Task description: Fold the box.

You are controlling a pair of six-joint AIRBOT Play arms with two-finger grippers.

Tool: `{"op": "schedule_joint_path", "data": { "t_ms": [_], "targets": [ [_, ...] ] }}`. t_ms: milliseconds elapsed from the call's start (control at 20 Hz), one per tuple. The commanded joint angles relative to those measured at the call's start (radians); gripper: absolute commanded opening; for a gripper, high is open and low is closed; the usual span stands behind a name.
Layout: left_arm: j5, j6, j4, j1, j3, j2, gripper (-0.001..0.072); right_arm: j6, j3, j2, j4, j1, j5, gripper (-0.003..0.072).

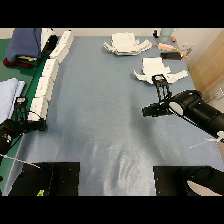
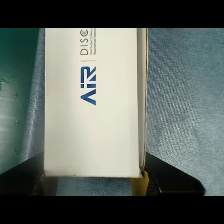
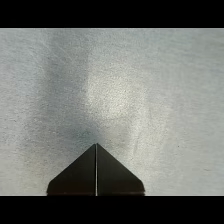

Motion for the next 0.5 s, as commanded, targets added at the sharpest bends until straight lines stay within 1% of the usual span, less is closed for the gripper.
{"op": "schedule_joint_path", "data": {
  "t_ms": [0,200,250,300,450],
  "targets": [
    [-0.005,0.000,0.000,-0.001,0.000,-0.001,0.0494,0.000,0.000,0.000,0.002,0.000,0.000,0.0002],
    [-0.024,0.000,0.000,-0.001,0.000,-0.001,0.0495,0.000,0.000,0.000,0.002,0.000,0.000,0.0003],
    [-0.024,0.000,0.001,-0.001,0.000,-0.001,0.0636,0.000,0.000,0.000,0.002,0.000,0.000,0.0002],
    [-0.024,-0.002,0.001,-0.001,0.000,-0.001,0.0699,0.000,0.000,0.000,0.002,0.000,0.000,0.0002],
    [-0.024,-0.002,0.001,-0.001,0.000,-0.001,0.0699,0.000,0.000,0.000,0.004,0.000,0.000,0.0002]
  ]
}}
